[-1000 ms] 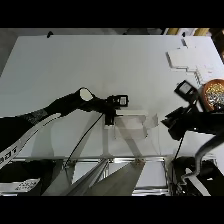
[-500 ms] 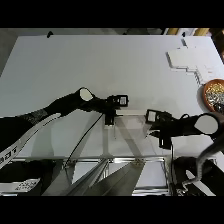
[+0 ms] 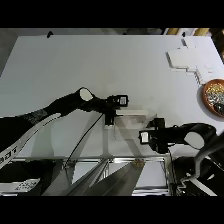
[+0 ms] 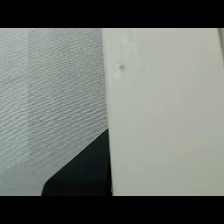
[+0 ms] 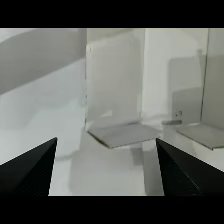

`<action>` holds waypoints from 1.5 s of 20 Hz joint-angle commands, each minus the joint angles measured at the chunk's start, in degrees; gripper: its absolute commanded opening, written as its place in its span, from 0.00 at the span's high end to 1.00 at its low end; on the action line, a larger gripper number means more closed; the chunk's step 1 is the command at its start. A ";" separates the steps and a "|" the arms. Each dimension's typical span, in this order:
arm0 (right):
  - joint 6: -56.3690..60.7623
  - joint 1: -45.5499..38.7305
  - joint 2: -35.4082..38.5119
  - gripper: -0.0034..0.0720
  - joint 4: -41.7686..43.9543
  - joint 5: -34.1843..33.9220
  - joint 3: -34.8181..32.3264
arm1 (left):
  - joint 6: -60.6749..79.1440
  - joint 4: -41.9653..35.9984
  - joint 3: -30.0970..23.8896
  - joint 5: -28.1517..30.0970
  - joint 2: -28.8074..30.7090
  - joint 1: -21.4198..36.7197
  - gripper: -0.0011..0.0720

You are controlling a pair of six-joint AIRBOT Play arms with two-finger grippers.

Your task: Fold the box and place the chain.

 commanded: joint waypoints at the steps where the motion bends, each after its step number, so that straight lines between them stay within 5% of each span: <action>1: -0.24 4.17 0.52 0.04 -0.31 -11.26 -4.13 | 0.00 0.02 0.02 -0.33 0.04 -0.02 0.97; 8: -0.98 3.85 -0.20 0.05 2.80 -17.57 -5.81 | 0.00 0.02 0.02 -0.52 0.04 -0.02 0.97; 16: -3.58 -7.26 -0.20 0.05 4.94 -11.91 -0.28 | 0.00 0.02 0.02 -0.55 0.04 -0.02 0.97; 30: -34.10 -23.45 -15.91 0.05 31.54 -4.52 2.38 | 0.00 0.02 0.02 -0.52 0.04 -0.02 0.97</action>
